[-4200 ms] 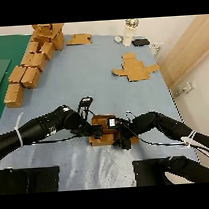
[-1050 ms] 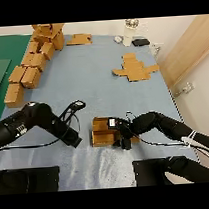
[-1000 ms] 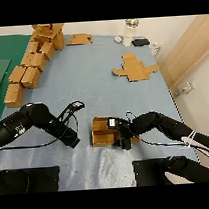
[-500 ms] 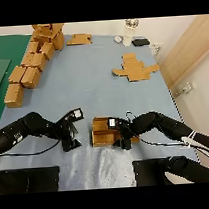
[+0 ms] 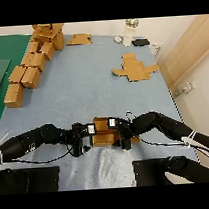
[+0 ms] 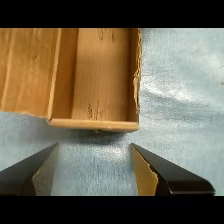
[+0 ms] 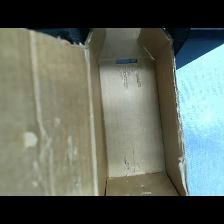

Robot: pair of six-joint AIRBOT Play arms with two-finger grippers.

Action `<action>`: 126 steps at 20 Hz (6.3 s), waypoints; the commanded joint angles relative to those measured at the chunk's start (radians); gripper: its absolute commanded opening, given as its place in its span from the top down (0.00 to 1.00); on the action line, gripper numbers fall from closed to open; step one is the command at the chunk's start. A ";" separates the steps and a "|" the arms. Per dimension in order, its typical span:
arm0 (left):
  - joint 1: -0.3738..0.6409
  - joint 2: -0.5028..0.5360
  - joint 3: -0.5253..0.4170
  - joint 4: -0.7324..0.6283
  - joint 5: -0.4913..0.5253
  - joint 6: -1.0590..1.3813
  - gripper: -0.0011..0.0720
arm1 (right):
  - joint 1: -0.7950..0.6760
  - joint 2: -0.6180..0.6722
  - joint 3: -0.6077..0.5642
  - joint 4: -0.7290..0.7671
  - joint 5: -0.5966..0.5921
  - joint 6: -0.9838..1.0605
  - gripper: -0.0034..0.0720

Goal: Fold the box.

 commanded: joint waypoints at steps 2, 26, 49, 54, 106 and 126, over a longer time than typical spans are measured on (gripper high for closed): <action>-0.026 -0.018 0.009 -0.057 0.038 0.031 0.03 | 0.001 -0.001 0.000 0.000 0.000 0.000 0.24; -0.026 -0.110 0.088 -0.061 -0.032 0.054 0.03 | 0.001 -0.001 0.000 0.000 0.000 0.000 0.24; 0.001 -0.150 0.114 -0.053 -0.083 0.086 0.27 | 0.001 -0.001 0.000 0.000 0.000 0.000 0.24; 0.001 -0.150 0.115 -0.053 -0.083 0.086 0.27 | 0.001 -0.001 0.000 0.000 0.000 0.000 0.24; 0.001 -0.150 0.115 -0.053 -0.084 0.086 0.27 | 0.001 0.188 0.117 0.072 -0.087 1.564 0.95; 0.001 -0.150 0.115 -0.053 -0.083 0.086 0.27 | -0.001 0.015 0.282 -0.275 -0.121 1.329 0.95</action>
